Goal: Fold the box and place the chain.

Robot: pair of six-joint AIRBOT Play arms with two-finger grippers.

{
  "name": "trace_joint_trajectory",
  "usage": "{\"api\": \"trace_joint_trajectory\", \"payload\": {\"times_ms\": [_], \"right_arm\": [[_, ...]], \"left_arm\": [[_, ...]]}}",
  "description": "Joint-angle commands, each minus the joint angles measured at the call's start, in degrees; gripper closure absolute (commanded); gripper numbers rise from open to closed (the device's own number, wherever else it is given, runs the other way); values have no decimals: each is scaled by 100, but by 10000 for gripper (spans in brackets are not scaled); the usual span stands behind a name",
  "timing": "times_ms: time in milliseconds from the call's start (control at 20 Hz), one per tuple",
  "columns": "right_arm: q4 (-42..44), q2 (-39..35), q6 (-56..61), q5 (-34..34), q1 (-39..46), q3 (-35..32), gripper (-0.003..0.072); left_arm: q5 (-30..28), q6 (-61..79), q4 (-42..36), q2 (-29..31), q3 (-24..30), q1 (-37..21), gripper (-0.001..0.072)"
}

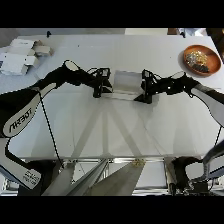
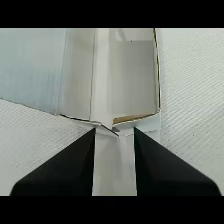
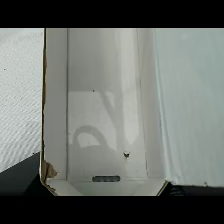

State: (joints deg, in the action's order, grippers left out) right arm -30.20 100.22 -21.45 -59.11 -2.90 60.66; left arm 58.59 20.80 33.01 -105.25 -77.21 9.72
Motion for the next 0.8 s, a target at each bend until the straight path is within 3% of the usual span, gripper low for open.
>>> {"api": "trace_joint_trajectory", "payload": {"times_ms": [0, 50, 350, 750], "right_arm": [[4, 2, 4, 2, 0, 4, 151], [4, 2, 4, 2, 0, 4, 151], [4, 2, 4, 2, 0, 4, 151], [4, 2, 4, 2, 0, 4, 151]], "left_arm": [[17, 4, -24, -4, 0, 4, 572], [20, 9, -24, -7, 0, 4, 637], [94, 129, -275, -44, 0, 4, 626], [817, 66, -210, 22, 0, -332, 621]]}}
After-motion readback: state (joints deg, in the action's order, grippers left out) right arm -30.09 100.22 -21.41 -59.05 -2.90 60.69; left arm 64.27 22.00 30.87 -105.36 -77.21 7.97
